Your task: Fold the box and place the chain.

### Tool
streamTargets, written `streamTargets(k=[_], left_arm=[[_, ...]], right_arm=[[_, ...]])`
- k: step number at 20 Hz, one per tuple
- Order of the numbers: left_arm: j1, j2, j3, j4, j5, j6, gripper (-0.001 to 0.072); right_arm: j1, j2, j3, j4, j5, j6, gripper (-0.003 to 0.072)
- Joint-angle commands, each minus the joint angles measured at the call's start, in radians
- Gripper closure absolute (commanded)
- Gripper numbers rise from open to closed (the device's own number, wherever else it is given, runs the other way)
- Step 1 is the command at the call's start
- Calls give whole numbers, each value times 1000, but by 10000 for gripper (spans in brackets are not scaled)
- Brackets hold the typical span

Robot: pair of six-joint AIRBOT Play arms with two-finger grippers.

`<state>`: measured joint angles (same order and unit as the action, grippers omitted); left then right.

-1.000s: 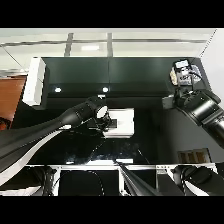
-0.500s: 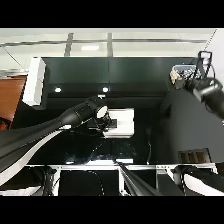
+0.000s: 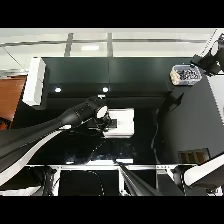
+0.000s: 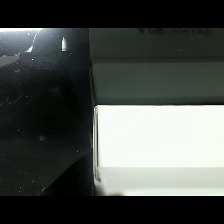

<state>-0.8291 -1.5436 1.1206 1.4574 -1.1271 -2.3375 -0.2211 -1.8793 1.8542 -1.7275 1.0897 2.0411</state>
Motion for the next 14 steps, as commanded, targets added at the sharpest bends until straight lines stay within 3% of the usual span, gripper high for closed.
streamTargets(k=[1,14], left_arm=[[1,0,0,0,0,0,679],[1,0,0,0,0,0,679]], right_arm=[[-27,-132,161,61,88,-26,-22],[-37,-201,177,85,5,-8,-22]])
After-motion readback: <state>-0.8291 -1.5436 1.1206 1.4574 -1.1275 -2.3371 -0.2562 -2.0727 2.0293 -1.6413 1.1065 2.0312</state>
